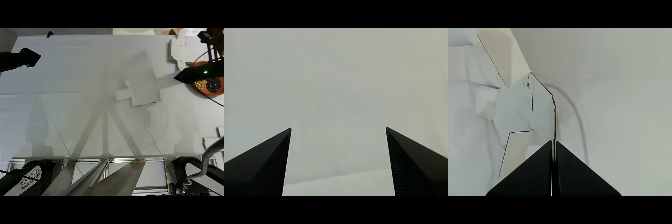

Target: Fold the box and place the chain.

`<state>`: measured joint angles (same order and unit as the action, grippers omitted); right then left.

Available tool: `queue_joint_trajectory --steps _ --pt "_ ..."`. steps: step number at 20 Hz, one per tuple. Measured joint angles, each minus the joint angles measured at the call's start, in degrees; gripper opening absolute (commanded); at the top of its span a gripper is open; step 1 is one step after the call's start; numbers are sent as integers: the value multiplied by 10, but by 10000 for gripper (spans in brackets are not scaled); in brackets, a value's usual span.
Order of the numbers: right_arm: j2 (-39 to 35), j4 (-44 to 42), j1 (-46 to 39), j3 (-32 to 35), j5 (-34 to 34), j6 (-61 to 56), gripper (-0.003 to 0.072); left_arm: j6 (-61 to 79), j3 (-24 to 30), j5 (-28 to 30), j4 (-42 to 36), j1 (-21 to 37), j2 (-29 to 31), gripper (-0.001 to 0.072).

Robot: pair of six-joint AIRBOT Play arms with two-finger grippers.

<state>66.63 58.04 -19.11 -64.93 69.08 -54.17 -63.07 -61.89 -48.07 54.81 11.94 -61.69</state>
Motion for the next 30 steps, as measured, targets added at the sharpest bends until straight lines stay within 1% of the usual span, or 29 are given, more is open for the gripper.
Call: queue_joint_trajectory --steps 3,7,9,12,18,20,23,26,30 --pt "-38 -47 58 23 -40 1 9 0 0 0 0 0 0 641" --pt "-94 -78 125 36 -125 0 9 0 0 0 0 0 0 641" --pt "-111 -92 146 56 -156 -2 9 0 0 0 0 0 0 641" --pt "-125 -113 175 125 -214 -2 9 0 0 0 0 0 0 641" --pt "-130 -153 206 305 -423 -3 8 0 0 0 0 0 0 641" --pt "-130 -162 209 345 -463 -2 7 0 0 0 0 0 0 641" --pt "-128 -174 211 385 -502 4 7 0 0 0 0 0 0 641" --pt "-112 -195 214 410 -523 17 6 0 0 0 0 0 0 641" --pt "-93 -261 243 422 -533 95 6 0 0 0 0 0 0 641"
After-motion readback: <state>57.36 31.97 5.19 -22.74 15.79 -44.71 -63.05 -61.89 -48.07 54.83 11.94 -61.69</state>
